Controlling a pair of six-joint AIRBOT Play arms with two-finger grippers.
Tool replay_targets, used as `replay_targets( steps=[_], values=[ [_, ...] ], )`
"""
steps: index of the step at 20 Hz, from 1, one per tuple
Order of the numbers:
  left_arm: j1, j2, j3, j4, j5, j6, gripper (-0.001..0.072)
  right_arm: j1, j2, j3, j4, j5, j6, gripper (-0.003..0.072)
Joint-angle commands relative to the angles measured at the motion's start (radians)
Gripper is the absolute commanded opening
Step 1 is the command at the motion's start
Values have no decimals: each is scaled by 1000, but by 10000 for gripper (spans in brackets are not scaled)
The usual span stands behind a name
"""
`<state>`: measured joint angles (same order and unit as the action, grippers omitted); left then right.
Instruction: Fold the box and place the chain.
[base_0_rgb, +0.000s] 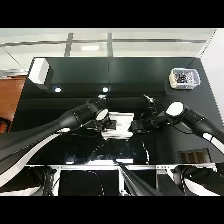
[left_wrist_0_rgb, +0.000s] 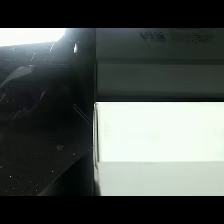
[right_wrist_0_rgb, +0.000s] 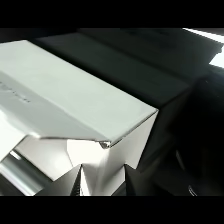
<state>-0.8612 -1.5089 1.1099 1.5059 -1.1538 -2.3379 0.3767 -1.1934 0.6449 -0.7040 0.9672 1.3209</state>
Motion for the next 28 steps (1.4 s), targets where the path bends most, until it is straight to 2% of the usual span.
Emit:
replay_targets(
  steps=[1,8,12,16,18,20,24,25,26,28],
  values=[
    [0,1,0,0,2,0,26,71,-3,20,-140,-80,196,297],
    [0,1,0,0,2,0,26,309,-104,249,-645,21,716,297],
    [0,1,0,0,1,0,26,361,-161,273,-710,72,890,297],
    [0,1,0,0,1,0,27,361,-179,273,-710,95,931,296],
    [0,1,0,0,1,0,26,361,-179,273,-707,93,932,174],
    [0,1,0,0,1,0,27,361,-180,273,-702,83,933,18],
    [0,1,0,0,1,0,26,361,-180,274,-702,83,951,19],
    [0,1,0,0,1,0,26,360,-180,274,-698,82,951,76],
    [0,1,0,0,1,0,27,360,-180,275,-695,75,954,204],
    [0,1,0,0,1,0,27,360,-181,274,-692,68,954,199]
  ],
)
